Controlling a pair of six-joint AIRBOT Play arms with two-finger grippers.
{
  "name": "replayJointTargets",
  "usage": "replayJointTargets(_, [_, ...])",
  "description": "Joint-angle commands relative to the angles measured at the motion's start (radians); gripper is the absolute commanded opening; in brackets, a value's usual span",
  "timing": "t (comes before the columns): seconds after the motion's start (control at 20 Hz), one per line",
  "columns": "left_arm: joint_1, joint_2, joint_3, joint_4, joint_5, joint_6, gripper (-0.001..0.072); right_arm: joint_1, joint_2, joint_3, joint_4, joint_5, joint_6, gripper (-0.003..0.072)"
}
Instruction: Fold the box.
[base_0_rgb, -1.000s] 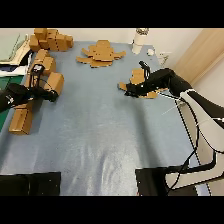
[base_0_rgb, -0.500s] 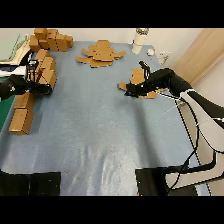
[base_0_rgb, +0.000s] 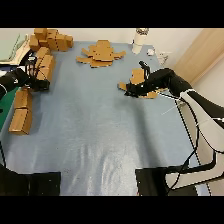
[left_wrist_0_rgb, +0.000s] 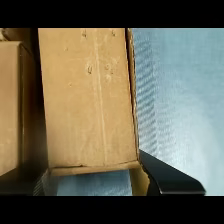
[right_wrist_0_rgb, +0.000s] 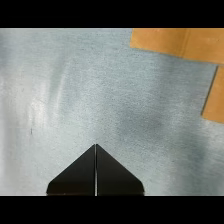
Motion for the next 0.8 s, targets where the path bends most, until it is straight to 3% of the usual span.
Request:
replayJointTargets(0.0, [-0.004, -0.047, 0.08, 0.016, -0.006, -0.024, 0.0301, 0.0, 0.0, 0.001, 0.0, 0.0, 0.0, 0.0004])
replayJointTargets(0.75, [-0.004, -0.089, 0.11, 0.011, -0.03, -0.024, 0.0303, 0.0, 0.0, 0.001, 0.0, 0.0, 0.0, 0.0004])
